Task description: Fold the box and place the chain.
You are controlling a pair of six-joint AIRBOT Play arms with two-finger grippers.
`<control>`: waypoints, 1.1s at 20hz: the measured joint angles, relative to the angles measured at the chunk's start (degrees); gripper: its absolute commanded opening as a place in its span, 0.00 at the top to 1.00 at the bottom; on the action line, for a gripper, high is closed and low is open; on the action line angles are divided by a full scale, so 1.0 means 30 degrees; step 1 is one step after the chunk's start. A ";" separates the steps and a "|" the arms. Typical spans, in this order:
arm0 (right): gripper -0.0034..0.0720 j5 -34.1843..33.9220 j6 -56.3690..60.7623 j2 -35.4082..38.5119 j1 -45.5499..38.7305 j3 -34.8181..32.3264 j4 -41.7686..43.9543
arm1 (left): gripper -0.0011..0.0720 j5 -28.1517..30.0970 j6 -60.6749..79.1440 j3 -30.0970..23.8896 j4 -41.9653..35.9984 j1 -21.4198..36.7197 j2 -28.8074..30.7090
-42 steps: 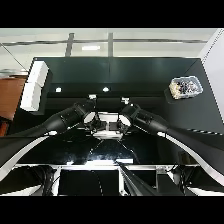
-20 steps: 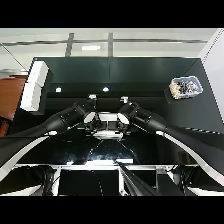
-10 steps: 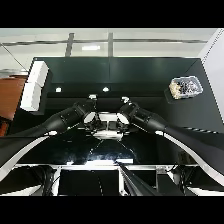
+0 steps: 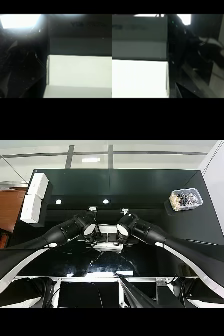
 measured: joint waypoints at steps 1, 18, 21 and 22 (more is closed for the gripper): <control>0.46 0.0219 -0.0168 0.0168 -0.0007 0.0219 -0.0233 | 0.94 0.0000 0.0000 0.0000 0.0000 0.0000 0.0000; 0.05 0.3847 -0.7635 0.9857 -0.8786 0.0284 -0.7577 | 0.94 -0.0007 -0.0007 0.0000 0.0000 0.0000 0.0000; 0.08 0.1428 -0.8211 0.9092 -1.3478 -0.0306 -0.7111 | 0.94 -0.0007 -0.0007 0.0000 0.0000 0.0000 0.0000; 0.08 0.0568 -0.8313 0.8546 -1.4826 -0.0299 -0.6659 | 0.94 -0.0007 -0.0007 0.0000 0.0000 0.0000 0.0000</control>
